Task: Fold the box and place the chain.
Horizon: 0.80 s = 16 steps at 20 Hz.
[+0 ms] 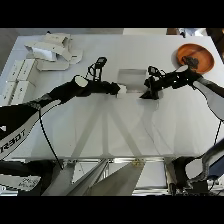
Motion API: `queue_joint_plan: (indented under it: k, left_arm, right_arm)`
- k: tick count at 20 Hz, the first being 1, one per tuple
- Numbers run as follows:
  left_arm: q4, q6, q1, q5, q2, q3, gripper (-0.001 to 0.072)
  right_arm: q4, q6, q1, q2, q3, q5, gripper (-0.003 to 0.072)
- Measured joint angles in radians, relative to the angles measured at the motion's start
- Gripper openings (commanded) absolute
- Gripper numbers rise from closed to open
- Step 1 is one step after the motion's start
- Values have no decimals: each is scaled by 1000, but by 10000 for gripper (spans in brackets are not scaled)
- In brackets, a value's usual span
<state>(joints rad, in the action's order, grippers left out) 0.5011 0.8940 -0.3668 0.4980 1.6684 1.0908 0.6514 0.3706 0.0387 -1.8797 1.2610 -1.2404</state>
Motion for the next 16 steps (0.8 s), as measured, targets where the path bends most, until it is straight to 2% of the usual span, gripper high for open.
queue_joint_plan:
  k: [8,16]
  left_arm:
    - [38,100,-11,-53,8,-1,344]
    - [81,121,-13,-51,24,30,343]
  right_arm:
    - [-1,-4,0,0,0,-2,439]
    - [-2,-4,0,0,0,-2,439]
